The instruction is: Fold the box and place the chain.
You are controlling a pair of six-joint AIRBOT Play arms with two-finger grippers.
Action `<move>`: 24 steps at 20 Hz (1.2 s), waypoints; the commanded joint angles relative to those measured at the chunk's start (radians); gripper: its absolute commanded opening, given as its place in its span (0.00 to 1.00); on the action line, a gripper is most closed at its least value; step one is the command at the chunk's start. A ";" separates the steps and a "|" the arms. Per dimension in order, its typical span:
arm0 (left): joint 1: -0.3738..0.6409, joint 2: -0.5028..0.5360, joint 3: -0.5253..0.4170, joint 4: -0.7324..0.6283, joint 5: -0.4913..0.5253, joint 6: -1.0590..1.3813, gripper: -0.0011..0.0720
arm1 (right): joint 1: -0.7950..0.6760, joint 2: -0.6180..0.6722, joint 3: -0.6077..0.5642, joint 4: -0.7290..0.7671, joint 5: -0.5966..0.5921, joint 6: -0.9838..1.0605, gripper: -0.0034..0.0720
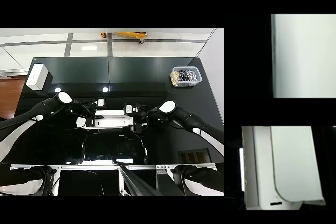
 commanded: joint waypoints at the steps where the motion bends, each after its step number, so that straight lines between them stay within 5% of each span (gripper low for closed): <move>1: 0.000 0.000 0.001 0.000 0.002 -0.003 0.05 | -0.002 -0.025 0.001 -0.049 0.006 0.002 0.97; 24: 0.000 -0.003 0.001 0.000 0.002 -0.003 0.05 | 0.025 -0.055 0.002 -0.065 -0.100 0.083 0.92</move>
